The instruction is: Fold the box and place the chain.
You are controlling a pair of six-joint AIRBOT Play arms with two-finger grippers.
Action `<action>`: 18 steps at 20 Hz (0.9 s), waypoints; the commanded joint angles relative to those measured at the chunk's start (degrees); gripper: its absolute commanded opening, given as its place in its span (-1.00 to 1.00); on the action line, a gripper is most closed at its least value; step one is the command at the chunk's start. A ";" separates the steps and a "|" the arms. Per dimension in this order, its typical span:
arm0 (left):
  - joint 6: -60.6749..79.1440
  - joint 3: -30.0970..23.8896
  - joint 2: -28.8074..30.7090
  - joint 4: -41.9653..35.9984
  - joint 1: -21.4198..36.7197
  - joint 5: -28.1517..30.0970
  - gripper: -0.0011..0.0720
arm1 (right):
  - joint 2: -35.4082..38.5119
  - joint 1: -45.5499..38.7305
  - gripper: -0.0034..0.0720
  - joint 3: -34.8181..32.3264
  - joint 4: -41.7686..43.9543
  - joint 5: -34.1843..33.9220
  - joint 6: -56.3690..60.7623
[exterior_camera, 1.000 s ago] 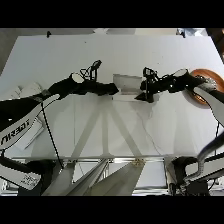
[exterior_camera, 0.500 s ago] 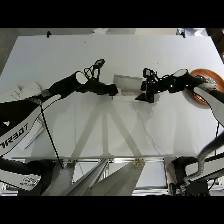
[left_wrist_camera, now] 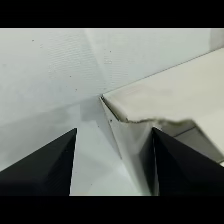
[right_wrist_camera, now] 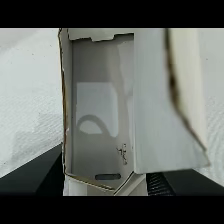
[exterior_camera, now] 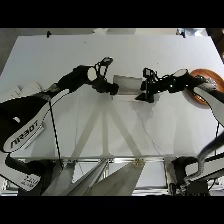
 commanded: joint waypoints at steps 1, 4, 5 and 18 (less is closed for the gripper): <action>-5.35 6.19 -3.50 3.34 -1.38 -5.25 0.36 | 0.02 -0.02 0.17 0.04 -0.02 0.15 0.00; -7.28 10.03 -5.09 5.05 -2.62 -8.33 0.27 | 0.02 -0.02 0.17 0.04 -0.02 0.15 0.00; -8.72 10.82 -5.40 6.64 -2.99 -9.35 0.27 | 0.00 -0.02 0.17 0.04 -0.02 0.15 0.00; -25.79 14.43 -7.96 11.19 -4.79 -17.57 -0.09 | 0.00 -0.02 0.17 0.04 -0.02 0.15 0.00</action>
